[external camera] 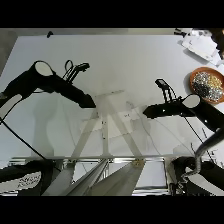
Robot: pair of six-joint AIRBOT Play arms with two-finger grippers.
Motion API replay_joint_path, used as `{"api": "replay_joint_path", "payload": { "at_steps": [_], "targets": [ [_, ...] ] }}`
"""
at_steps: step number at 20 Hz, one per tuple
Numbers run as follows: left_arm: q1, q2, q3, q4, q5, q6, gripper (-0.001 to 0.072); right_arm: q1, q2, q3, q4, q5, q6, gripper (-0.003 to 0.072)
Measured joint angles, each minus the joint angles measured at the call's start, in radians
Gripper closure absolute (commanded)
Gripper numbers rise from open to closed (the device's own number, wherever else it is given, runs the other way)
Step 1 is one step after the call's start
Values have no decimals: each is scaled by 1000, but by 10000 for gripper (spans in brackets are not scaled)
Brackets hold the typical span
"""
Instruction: Fold the box and place the chain.
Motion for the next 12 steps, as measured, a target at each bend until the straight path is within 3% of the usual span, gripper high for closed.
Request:
{"api": "replay_joint_path", "payload": {
  "at_steps": [5,12],
  "targets": [
    [63,1,-175,-196,76,262,126,0,0,0,0,0,0,673],
    [-31,2,-225,-364,270,448,128,0,0,0,1,0,6,673]
  ]
}}
